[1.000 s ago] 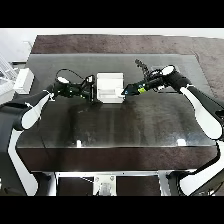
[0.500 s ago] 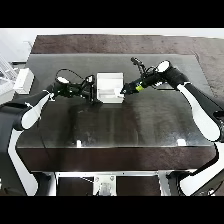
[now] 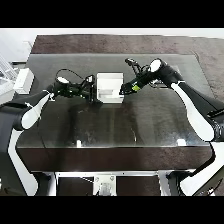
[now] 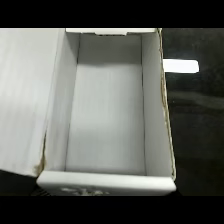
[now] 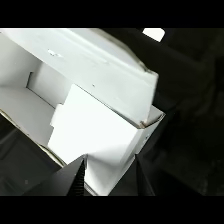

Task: Fold the box and place the chain.

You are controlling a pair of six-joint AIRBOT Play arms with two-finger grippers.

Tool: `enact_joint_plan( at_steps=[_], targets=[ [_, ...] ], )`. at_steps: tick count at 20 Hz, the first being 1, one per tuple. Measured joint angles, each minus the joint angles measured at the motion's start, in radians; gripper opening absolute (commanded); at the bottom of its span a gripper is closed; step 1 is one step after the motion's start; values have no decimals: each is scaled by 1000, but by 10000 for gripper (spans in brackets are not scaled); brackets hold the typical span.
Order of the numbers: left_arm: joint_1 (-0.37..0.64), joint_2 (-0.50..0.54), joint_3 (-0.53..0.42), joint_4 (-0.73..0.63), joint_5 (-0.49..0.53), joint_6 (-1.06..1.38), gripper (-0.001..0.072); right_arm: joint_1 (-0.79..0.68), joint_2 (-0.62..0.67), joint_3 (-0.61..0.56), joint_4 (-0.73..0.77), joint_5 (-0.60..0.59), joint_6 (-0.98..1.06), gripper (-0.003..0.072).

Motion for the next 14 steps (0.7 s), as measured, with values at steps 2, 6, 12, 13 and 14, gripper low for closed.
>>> enact_joint_plan(
  at_steps=[2, 6, 12, 13, 14],
  targets=[
    [-1, 0, 0, 0, 0, 0, 448, 18, -10, 20, -53, 13, 37, 384],
    [-1, 0, 0, 0, 0, 0, 448, 48, -32, 53, -130, 24, 106, 380],
    [-1, 0, 0, 0, -5, 0, 448, 87, -56, 92, -222, 29, 240, 366],
    [-1, 0, 0, 0, -5, 0, 448, 95, -58, 96, -244, 29, 266, 366],
    [-1, 0, 0, 0, -6, 0, 448, 103, -60, 99, -268, 29, 296, 366]
  ],
)
